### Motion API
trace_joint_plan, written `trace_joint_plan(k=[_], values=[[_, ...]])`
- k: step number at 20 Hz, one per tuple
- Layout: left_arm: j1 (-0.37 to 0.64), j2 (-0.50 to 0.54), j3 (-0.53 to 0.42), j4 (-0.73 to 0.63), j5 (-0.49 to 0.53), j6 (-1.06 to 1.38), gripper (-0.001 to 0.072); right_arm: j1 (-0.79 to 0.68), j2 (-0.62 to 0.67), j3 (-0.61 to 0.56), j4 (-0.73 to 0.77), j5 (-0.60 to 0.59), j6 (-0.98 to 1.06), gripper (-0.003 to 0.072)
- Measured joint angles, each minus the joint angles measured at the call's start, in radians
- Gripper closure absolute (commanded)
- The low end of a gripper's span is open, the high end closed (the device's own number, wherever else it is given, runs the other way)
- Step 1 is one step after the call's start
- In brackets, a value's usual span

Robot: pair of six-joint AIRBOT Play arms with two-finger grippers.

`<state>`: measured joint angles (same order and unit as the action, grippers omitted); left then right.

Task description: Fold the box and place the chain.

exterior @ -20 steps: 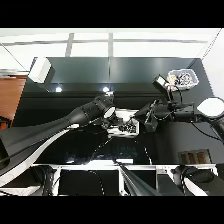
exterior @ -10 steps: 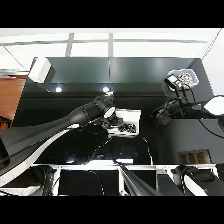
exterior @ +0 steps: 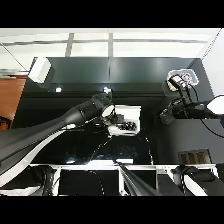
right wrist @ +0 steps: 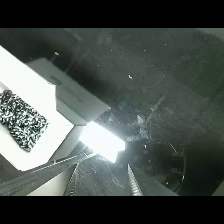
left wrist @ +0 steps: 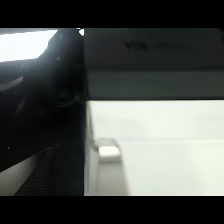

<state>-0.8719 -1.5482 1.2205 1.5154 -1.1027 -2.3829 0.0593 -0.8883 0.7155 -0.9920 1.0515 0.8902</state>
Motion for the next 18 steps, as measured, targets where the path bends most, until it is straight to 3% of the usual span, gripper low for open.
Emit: trace_joint_plan(k=[6, 9, 11, 13, 15, 18], values=[[0.005, 0.166, -0.033, 0.111, -0.087, 0.184, -0.0003, -0.001, 0.0, 0.0, -0.003, 0.0, 0.013, 0.031], [0.048, 0.307, -0.146, 0.176, -0.087, 0.327, -0.0002, -0.001, 0.0, 0.0, -0.003, 0.0, 0.02, 0.031], [0.125, 0.407, -0.272, 0.171, -0.018, 0.414, -0.0002, -0.001, 0.0, 0.0, -0.003, 0.0, 0.034, 0.031], [0.235, 0.476, -0.395, 0.058, 0.087, 0.561, 0.0001, -0.001, 0.0, 0.0, -0.004, 0.001, 0.063, 0.031], [0.357, 0.511, -0.499, -0.202, 0.166, 0.855, 0.0, -0.001, 0.0, 0.0, -0.004, 0.003, 0.097, 0.031], [0.504, 0.494, -0.583, -0.616, 0.138, 1.405, -0.0009, -0.001, 0.0, 0.0, -0.004, 0.008, 0.13, 0.031]])
